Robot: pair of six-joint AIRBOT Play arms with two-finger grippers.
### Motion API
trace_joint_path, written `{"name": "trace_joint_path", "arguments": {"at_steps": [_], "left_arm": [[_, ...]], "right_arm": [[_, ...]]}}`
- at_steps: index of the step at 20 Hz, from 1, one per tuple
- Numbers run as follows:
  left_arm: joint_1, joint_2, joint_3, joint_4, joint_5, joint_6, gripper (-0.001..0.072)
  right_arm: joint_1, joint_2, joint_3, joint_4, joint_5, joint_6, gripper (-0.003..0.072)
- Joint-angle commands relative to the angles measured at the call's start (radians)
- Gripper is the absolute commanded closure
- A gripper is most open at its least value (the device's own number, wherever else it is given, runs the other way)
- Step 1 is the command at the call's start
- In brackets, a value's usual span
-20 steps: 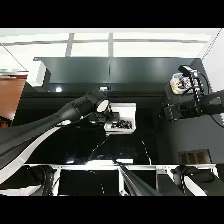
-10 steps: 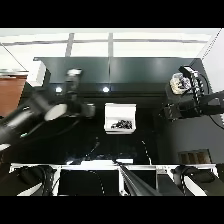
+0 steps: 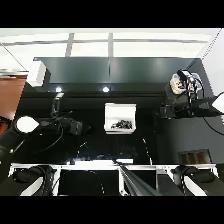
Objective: Fold the box and place the chain.
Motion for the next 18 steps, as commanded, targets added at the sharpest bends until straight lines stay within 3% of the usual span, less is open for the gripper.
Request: {"name": "trace_joint_path", "arguments": {"at_steps": [1, 4, 8, 13, 18], "left_arm": [[-0.023, -0.097, -0.005, -0.197, -0.026, 0.785, -0.0004], [-0.045, -0.234, 0.079, -0.171, -0.086, 1.085, -0.0004], [-0.047, -0.423, 0.198, -0.156, -0.103, 1.161, -0.0004], [-0.117, -0.518, 0.245, -0.149, -0.036, 1.181, -0.0004], [-0.117, -0.562, 0.291, -0.165, -0.036, 1.157, -0.0004]], "right_arm": [[0.0, 0.0, -0.017, 0.001, -0.024, 0.0, 0.0377], [0.0, 0.0, -0.017, 0.001, -0.024, 0.0, 0.0377], [0.0, 0.001, -0.017, 0.001, -0.021, 0.0, 0.0377], [0.0, 0.0, -0.017, 0.002, -0.027, 0.0, 0.0377], [0.001, 0.0, -0.017, 0.004, -0.006, 0.0, 0.0377]]}}
